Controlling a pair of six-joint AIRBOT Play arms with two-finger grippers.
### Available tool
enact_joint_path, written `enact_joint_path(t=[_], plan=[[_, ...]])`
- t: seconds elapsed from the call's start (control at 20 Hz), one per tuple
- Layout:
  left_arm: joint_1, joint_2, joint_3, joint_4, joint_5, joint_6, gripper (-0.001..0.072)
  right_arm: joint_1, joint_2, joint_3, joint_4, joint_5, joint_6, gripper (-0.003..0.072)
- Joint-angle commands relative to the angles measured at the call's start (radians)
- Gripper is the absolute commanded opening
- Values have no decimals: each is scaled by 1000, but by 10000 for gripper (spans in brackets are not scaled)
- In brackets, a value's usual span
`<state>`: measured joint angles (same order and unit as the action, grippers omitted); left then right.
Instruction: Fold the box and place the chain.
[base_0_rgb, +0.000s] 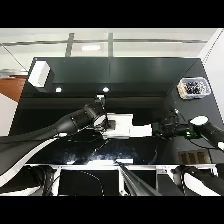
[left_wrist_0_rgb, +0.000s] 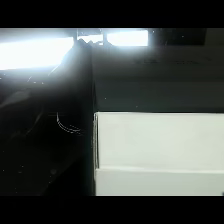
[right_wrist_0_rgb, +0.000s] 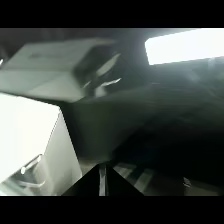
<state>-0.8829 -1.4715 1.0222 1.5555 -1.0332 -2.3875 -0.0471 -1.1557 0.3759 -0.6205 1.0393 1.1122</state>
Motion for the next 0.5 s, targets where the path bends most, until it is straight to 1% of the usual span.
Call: enact_joint_path(t=[0.0, 0.05, 0.1, 0.15, 0.2, 0.3, 0.45], plan=[[0, 0, 0, -2, -4, 1, 36, 104, -69, 62, 100, 7, -53, 55], [0, 0, 0, -2, -4, 1, 36, 108, -69, 100, 100, 38, -52, 246], [0, 0, 0, -2, -5, 1, 36, 107, -68, 135, 97, 69, -53, 579], [0, 0, 0, -2, -5, 1, 36, 107, -68, 174, 79, 106, -57, 706], [0, 0, 0, -2, -4, 1, 36, 108, -68, 205, 69, 140, -56, 706], [0, 0, 0, -2, -4, 1, 36, 112, -68, 236, 69, 166, -49, 706], [0, 0, 0, -2, -5, 1, 36, 170, -68, 245, 69, 151, -39, 705]])
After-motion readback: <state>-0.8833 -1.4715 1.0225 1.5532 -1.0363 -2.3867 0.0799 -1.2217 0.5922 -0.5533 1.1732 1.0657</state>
